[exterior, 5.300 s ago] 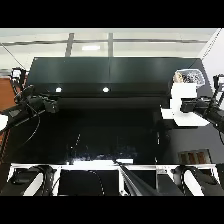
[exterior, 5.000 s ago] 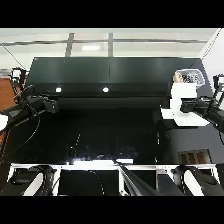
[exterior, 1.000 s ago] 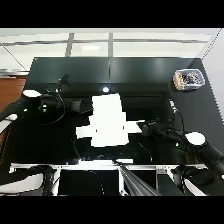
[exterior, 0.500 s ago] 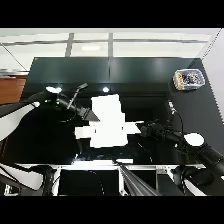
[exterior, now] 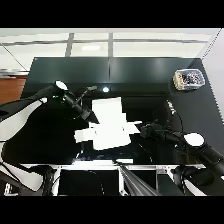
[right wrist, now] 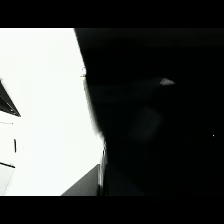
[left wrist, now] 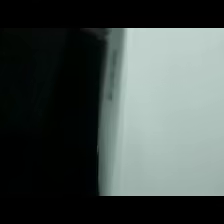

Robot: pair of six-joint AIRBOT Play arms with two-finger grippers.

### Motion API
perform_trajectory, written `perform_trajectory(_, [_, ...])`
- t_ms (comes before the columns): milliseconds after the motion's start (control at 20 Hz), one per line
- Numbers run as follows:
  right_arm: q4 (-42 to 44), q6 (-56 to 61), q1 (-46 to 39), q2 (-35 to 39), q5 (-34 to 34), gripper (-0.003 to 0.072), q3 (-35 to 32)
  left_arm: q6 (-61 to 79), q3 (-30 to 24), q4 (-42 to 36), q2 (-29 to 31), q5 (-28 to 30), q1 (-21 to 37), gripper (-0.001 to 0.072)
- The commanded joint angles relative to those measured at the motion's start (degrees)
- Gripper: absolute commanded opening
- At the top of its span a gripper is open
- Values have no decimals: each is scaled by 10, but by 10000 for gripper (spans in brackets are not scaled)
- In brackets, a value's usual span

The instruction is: Fold the box and place the chain.

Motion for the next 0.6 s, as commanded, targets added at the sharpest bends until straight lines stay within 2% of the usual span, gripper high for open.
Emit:
perform_trajectory(0, [-18, 1, -2, 1, 3, 624, 5, -2, 3, 4, 0, 4, -1, 24])
perform_trajectory(50, [-56, 1, -9, 2, 17, 716, 21, -6, 2, 5, 3, 5, -1, 22])
perform_trajectory(200, [-232, 1, -41, 2, 131, 713, 113, -23, -21, -12, 41, 29, -4, 20])
perform_trajectory(350, [-389, -5, -40, 2, 200, 713, 196, 52, -126, -62, 139, 170, -19, 21])
perform_trajectory(400, [-409, -15, -40, 2, 203, 713, 203, 83, -151, -59, 167, 210, -25, 24])
perform_trajectory(550, [-426, -93, -29, 1, 193, 713, 204, 203, -161, -28, 193, 210, -51, 23])
